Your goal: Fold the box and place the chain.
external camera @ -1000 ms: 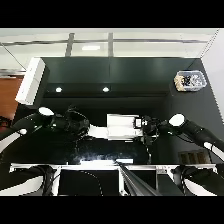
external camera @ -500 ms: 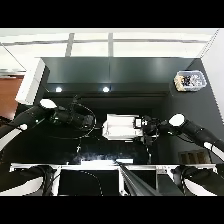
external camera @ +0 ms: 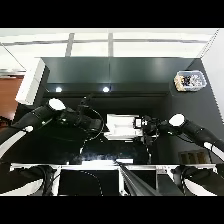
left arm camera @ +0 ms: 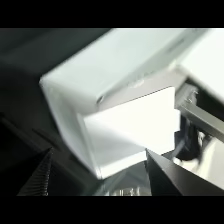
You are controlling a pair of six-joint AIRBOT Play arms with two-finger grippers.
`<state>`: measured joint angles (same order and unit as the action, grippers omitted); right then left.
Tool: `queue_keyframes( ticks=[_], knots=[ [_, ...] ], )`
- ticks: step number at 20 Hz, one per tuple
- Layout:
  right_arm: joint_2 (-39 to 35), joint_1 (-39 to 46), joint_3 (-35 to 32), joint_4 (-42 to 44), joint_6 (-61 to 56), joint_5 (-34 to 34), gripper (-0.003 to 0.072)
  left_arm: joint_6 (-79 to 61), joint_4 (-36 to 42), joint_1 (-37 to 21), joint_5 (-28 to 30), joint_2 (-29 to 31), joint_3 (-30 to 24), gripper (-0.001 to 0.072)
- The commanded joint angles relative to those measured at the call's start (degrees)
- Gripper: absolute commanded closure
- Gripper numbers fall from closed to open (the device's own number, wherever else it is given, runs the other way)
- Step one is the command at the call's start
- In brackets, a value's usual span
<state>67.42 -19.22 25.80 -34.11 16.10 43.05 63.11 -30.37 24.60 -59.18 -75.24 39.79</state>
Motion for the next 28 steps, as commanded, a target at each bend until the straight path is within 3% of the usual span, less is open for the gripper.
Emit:
queue_keyframes(
  ticks=[1,6,9,15,21,23,25,28],
  knots=[
    [-0.02,-0.07,0.04,0.0,0.0,0.0,0.019,4.24,-2.45,6.38,8.85,0.04,2.6,0.0077],
    [-0.02,-0.07,0.04,0.0,-0.02,0.0,0.019,24.24,-18.75,10.19,7.15,0.02,7.43,0.0086],
    [-0.02,-0.07,0.04,0.0,-0.02,0.0,0.019,32.2,-24.46,12.2,6.49,-0.15,9.57,0.0094],
    [-0.02,-0.07,0.04,0.0,-0.02,0.0,0.019,48.52,-41.97,20.22,6.1,-2.73,14.45,0.0094],
    [-0.02,-0.07,0.04,0.0,0.0,0.0,0.019,49.9,-43.12,21.46,1.01,-5.64,17.59,0.0105],
    [-0.02,-0.07,0.04,0.0,0.0,0.0,0.019,49.9,-43.12,22.08,0.57,-5.62,18.29,0.0258],
    [-0.02,-0.07,0.04,0.0,0.0,0.0,0.019,49.94,-43.25,22.86,0.7,-5.62,18.88,0.0363],
    [-0.02,-0.07,0.04,0.0,-0.02,0.0,0.019,56.89,-49.48,24.61,-0.46,-6.23,19.76,0.0366]
  ],
)
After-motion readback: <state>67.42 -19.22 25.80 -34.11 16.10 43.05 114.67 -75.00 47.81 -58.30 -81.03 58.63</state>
